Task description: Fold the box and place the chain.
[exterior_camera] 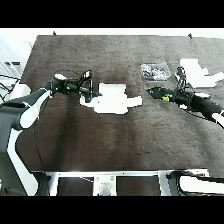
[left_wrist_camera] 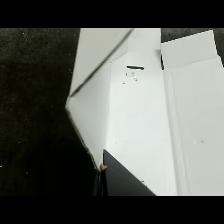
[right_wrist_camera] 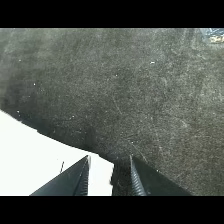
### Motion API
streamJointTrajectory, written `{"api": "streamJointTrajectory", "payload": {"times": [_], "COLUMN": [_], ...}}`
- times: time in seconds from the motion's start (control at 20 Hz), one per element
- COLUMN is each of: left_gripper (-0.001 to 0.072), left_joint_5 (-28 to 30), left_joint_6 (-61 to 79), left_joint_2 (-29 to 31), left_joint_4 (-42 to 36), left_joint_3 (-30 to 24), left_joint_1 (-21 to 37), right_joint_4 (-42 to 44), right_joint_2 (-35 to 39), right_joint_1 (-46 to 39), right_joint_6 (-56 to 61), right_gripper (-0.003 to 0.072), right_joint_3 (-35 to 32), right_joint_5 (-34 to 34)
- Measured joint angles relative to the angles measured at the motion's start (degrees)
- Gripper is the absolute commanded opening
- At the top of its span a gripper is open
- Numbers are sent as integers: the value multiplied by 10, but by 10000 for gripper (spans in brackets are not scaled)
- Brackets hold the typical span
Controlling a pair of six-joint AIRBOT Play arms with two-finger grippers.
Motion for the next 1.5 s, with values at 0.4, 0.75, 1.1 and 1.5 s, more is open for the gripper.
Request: {"api": "streamJointTrajectory", "payload": {"times": [0.4, 0.75, 1.1, 1.5], "left_gripper": [15, 16, 19, 19], "left_joint_5": [-12, -16, -4, -2], "left_joint_6": [42, 47, 52, 54], "left_joint_2": [1, 1, 1, 1], "left_joint_4": [-40, -13, 6, 9], "left_joint_3": [-24, -26, -26, -25], "left_joint_1": [16, 18, 18, 18], "right_joint_4": [1, 2, 3, 0], "right_joint_2": [0, 0, 0, 34], "right_joint_1": [8, 18, 25, 30], "right_joint_6": [-3, -4, -9, -115], "right_gripper": [318, 319, 338, 462], "right_joint_3": [0, 0, 0, -2], "right_joint_5": [-1, -1, -1, 76]}}
